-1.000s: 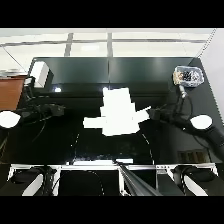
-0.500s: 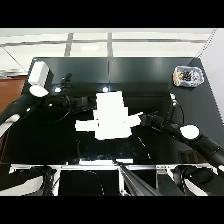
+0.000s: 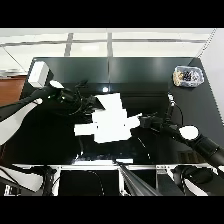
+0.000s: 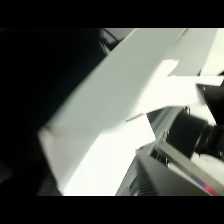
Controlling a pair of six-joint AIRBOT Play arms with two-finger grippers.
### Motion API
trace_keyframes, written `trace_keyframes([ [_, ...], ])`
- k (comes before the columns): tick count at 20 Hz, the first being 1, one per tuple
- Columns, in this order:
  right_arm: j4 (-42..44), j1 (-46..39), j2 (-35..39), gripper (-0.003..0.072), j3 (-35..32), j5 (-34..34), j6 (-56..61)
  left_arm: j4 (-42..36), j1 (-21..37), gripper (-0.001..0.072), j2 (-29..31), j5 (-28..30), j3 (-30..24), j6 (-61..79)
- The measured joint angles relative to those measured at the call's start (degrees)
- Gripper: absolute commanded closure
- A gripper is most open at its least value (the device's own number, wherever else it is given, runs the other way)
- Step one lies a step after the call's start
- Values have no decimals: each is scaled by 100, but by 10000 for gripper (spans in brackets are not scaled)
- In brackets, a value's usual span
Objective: Fold the box and place the chain.
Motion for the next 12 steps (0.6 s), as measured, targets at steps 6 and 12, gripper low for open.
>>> trace_keyframes([
  [6,-22,0,0,673,0,22,-4,763,-262,471,-645,-1294,890,575],
  [12,-28,0,0,645,0,28,-4,1211,-341,685,-828,-1700,1283,1143],
])
